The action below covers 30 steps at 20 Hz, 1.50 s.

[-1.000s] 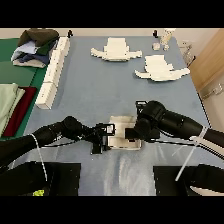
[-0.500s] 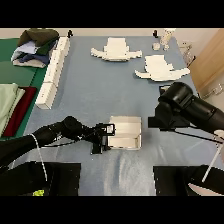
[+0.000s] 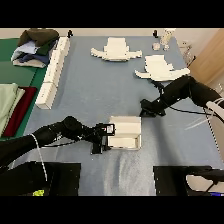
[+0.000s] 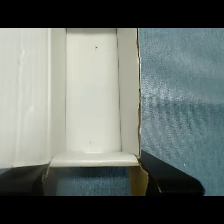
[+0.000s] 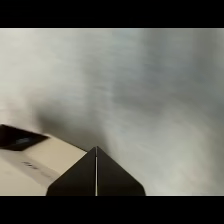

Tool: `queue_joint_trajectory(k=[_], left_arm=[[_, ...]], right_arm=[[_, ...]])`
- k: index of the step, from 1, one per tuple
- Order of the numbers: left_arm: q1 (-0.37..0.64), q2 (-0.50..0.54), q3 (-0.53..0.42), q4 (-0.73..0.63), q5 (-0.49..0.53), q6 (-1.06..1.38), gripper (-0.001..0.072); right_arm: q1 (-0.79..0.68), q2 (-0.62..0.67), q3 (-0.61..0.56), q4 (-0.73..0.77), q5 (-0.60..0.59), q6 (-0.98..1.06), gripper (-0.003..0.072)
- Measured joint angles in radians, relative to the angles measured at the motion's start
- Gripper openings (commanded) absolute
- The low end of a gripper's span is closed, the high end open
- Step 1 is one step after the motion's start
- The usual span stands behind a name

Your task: Fold the box.

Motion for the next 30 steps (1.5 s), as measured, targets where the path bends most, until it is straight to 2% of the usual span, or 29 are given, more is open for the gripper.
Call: queue_joint_trajectory(k=[3,5,10,14,21,27,28,29,30], left_arm=[[0.000,0.000,0.000,0.000,0.000,0.000,0.0441],[0.000,0.000,0.000,0.000,0.000,0.000,0.0440],[0.000,0.000,0.000,0.000,0.000,0.000,0.0440],[0.000,0.000,0.000,0.000,0.000,0.000,0.0440],[0.000,0.000,0.000,0.000,0.000,0.000,0.0441],[0.000,0.000,0.000,0.000,0.000,0.000,0.0440],[0.000,0.000,0.000,0.000,0.000,0.000,0.0440],[0.000,0.000,0.000,0.000,0.000,0.000,0.0440],[0.000,0.000,0.000,0.000,0.000,0.000,0.0440]], right_arm=[[-0.012,-0.080,0.032,0.165,-0.091,-0.222,0.0000],[0.004,-0.107,0.042,0.202,-0.128,-0.322,-0.0001],[0.103,-0.071,0.030,0.152,-0.136,-0.437,-0.0001],[0.205,0.071,-0.089,0.067,0.002,-0.484,-0.0001],[0.426,0.394,-0.346,-0.010,0.372,-0.542,0.0000],[0.599,0.557,-0.489,-0.140,0.620,-0.550,0.0007],[0.620,0.571,-0.500,-0.166,0.644,-0.551,0.0042],[0.639,0.585,-0.509,-0.193,0.666,-0.553,0.0184],[0.653,0.595,-0.515,-0.216,0.679,-0.565,0.0282]])
